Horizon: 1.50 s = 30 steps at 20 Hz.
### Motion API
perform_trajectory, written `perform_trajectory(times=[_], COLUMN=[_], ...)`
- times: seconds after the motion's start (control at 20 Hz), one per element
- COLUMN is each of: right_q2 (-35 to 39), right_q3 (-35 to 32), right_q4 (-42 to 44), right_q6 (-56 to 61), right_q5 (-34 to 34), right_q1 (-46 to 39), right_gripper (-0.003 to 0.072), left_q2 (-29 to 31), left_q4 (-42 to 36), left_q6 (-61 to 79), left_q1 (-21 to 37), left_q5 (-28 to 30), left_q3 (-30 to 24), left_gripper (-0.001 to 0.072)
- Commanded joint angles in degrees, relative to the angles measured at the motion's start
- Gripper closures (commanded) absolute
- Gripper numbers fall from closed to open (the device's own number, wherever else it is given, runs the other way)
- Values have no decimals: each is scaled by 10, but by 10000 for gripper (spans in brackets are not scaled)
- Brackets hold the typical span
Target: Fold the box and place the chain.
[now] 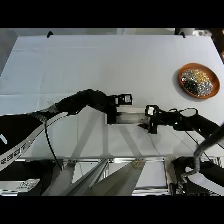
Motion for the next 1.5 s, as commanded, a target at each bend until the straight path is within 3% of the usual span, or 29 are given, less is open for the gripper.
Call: perform_trajectory(times=[0.0, 1.45], right_q2=[0, 0], right_q3=[0, 0], right_q4=[0, 0], right_q6=[0, 0], right_q5=[-1, 0], right_q1=[0, 0], right_gripper=[323, 323], left_q2=[0, 0], left_q4=[0, 39], left_q6=[0, 0], left_q1=[0, 0], left_q5=[0, 7], left_q3=[1, 1], left_gripper=[696, 695])
